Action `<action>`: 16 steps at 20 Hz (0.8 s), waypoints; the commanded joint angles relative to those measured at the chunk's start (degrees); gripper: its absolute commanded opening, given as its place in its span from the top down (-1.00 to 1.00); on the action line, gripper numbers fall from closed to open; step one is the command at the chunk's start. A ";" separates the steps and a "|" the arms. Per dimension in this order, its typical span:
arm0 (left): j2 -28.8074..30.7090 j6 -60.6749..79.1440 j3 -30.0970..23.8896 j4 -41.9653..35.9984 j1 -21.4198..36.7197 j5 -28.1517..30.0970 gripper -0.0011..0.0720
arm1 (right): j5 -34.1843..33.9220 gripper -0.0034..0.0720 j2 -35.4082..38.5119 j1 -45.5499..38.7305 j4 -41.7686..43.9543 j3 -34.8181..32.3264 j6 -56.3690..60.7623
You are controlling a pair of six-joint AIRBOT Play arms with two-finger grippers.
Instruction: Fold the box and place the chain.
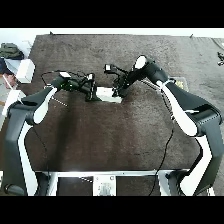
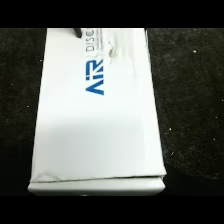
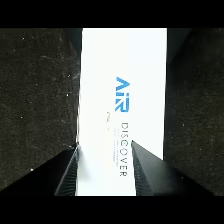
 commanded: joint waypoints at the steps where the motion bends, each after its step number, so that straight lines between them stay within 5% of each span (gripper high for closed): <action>1: 0.02 -0.22 0.04 -0.11 0.07 0.37 0.22 | 0.28 0.00 0.07 0.00 0.26 -0.39 -0.07; 10: 0.04 -0.22 0.04 -0.11 0.07 0.37 0.22 | 0.17 0.00 1.18 -5.05 17.42 -0.33 -0.07; 14: 0.02 -0.22 0.04 -0.11 0.07 0.37 0.22 | 0.07 0.08 1.16 -5.68 17.84 -0.33 -0.04; 16: 0.04 -0.22 0.04 -0.13 0.07 0.37 0.22 | 0.07 0.72 1.14 -5.68 17.84 -0.35 1.05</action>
